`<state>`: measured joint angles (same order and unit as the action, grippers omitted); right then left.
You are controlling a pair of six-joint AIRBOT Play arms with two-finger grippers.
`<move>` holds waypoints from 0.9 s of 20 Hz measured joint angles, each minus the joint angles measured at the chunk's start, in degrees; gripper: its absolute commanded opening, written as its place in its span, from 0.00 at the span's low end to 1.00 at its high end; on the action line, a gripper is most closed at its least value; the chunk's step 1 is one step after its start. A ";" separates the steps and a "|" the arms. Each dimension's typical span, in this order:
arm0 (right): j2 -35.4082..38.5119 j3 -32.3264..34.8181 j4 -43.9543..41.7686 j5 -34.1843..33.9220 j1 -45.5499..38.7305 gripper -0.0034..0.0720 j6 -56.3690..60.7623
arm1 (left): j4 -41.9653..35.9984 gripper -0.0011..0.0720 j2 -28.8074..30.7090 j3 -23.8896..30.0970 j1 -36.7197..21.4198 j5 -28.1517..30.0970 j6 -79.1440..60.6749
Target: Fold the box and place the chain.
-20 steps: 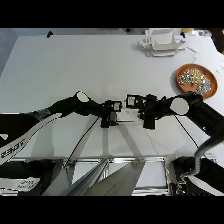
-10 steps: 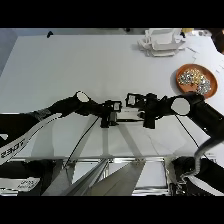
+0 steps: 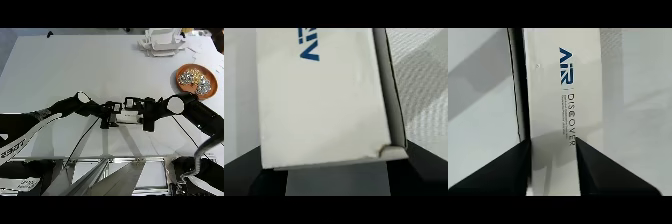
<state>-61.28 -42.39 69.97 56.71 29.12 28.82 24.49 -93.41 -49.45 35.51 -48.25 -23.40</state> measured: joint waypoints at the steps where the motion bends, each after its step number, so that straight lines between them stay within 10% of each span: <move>1: 0.00 0.02 -0.35 0.79 0.00 0.60 -0.17 | -0.04 0.07 0.00 0.02 0.00 -0.07 0.02; 10: 2.80 0.02 -6.60 2.08 0.00 0.59 -0.79 | -0.42 0.07 0.00 0.04 0.00 0.61 0.44; 14: 3.23 0.02 -13.75 -1.22 0.00 0.14 -0.81 | -0.44 0.07 0.00 0.04 0.00 0.74 0.46; 18: 1.09 0.04 -17.11 -3.69 0.00 0.08 -0.79 | -0.46 0.07 0.00 0.04 0.00 0.81 0.48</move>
<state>-60.18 -42.35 52.86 53.01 29.12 28.03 24.03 -93.41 -49.41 35.51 -47.44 -22.92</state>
